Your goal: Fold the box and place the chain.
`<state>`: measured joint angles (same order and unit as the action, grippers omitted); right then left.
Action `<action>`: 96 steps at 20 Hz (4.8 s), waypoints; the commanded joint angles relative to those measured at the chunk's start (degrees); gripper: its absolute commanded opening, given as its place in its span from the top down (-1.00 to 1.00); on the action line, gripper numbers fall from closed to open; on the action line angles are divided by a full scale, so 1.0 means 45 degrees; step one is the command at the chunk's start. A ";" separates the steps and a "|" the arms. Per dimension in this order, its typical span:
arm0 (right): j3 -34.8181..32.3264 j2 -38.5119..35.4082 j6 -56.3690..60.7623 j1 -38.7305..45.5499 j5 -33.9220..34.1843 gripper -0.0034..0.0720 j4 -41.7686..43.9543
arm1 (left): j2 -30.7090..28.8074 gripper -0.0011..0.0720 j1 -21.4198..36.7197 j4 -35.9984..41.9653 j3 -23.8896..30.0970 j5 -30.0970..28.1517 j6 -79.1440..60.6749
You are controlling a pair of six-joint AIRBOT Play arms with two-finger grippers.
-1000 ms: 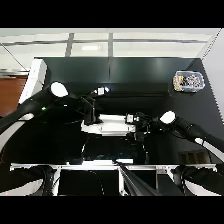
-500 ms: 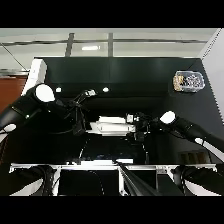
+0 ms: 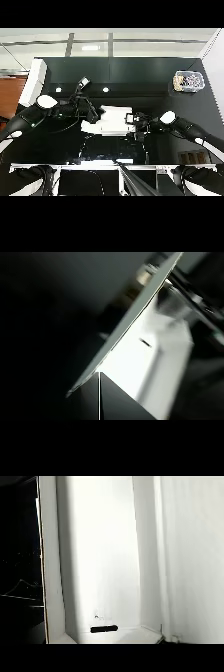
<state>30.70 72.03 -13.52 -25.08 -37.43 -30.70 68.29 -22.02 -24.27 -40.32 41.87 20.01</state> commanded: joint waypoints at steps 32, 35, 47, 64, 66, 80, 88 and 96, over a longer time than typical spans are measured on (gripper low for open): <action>0.0010 0.0005 0.0010 -0.0010 0.0000 0.39 0.0015 | -0.0092 -0.95 -0.0097 -0.6042 0.0894 0.1545 -0.5435; 0.0010 0.0005 0.0010 -0.0010 0.0000 0.39 0.0015 | 0.0180 -0.80 -0.0894 -0.5013 0.0937 0.0806 -0.5401; 0.0010 0.0005 0.0010 -0.0010 0.0005 0.39 0.0015 | 0.1239 0.73 -0.1360 -0.1739 0.0937 0.1141 -0.5401; 0.0010 0.0005 0.0049 -0.0010 0.0039 0.39 0.0019 | 0.1564 0.08 -0.1360 -0.1957 0.0928 0.0758 -0.5003; 0.0010 0.0005 0.0053 -0.0010 0.0039 0.39 0.0019 | 0.1375 0.90 -0.1321 -0.2939 0.0860 0.1059 -0.4595; 0.0010 0.0005 0.0053 -0.0010 0.0049 0.39 0.0029 | -0.1098 0.90 0.7203 -0.5727 0.1948 0.4017 0.8952; 0.0010 0.0005 0.0053 -0.0010 0.0049 0.39 0.0029 | 0.2686 0.89 0.4129 -0.2657 0.2021 0.4396 0.8014; 0.0010 0.0005 0.0053 -0.0010 0.0049 0.39 0.0039 | 0.2637 -0.95 0.3317 -0.1559 0.1132 0.5469 0.6159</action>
<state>30.70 72.01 -13.28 -25.10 -37.19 -30.57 80.12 -6.96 -31.97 -33.54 64.10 49.58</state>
